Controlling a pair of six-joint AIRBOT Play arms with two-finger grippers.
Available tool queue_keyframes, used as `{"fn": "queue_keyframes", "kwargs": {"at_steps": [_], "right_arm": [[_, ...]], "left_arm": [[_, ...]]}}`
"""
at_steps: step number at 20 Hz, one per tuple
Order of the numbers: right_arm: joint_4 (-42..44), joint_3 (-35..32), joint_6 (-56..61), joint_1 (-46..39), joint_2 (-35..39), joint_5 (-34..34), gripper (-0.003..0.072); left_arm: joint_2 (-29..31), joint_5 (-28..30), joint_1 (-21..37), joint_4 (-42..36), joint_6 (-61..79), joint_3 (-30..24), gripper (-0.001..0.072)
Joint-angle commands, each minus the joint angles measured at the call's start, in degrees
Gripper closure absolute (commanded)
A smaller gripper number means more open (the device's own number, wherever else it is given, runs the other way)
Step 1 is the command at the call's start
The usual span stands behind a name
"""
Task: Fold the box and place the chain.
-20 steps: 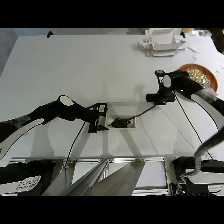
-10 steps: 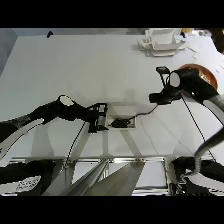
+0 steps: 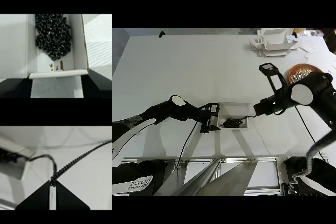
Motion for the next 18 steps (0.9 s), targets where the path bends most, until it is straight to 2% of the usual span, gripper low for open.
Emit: {"fn": "queue_keyframes", "kwargs": {"at_steps": [1,8,11,18], "right_arm": [[3.0,0.1,1.8,7.0,1.5,-2.3,0.0667],[3.9,0.1,6.1,18.7,1.4,-15.5,0.0667],[5.0,0.1,6.1,20.8,1.3,-21.7,0.0667],[4.9,0.1,6.1,20.8,-2.1,-26.1,0.0667]], "left_arm": [[0.0,-0.1,0.0,0.0,0.0,0.0,0.0518],[0.0,-0.1,0.0,0.0,0.0,0.0,0.0518],[0.0,-0.1,0.0,0.0,0.0,0.0,0.0518],[0.0,-0.1,0.0,0.0,0.0,0.0,0.0518]]}}
